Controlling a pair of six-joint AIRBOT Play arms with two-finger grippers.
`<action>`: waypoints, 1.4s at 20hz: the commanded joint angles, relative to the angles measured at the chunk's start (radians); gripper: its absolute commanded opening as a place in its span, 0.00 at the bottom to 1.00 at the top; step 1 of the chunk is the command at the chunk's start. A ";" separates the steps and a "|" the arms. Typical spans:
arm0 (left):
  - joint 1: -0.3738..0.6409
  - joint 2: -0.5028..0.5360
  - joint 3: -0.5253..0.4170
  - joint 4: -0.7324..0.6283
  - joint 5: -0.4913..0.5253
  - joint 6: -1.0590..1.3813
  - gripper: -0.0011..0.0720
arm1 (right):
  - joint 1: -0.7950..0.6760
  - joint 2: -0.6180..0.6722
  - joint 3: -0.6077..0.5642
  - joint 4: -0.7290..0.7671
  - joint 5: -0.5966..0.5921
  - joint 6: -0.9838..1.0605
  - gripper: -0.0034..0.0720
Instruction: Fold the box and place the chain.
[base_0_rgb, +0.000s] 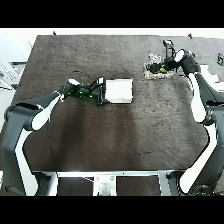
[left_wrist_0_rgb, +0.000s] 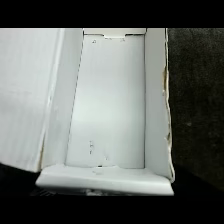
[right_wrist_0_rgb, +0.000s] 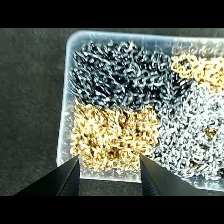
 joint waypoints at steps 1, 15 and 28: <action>0.001 0.001 0.000 0.000 0.000 0.000 0.72 | -0.001 -0.014 0.011 0.020 0.011 -0.041 0.61; 0.001 0.001 0.000 0.000 0.000 0.000 0.72 | -0.022 -0.037 0.012 0.078 0.046 -0.162 0.54; 0.001 0.001 0.000 0.000 0.001 0.000 0.72 | -0.021 0.005 0.023 0.052 0.032 -0.167 0.06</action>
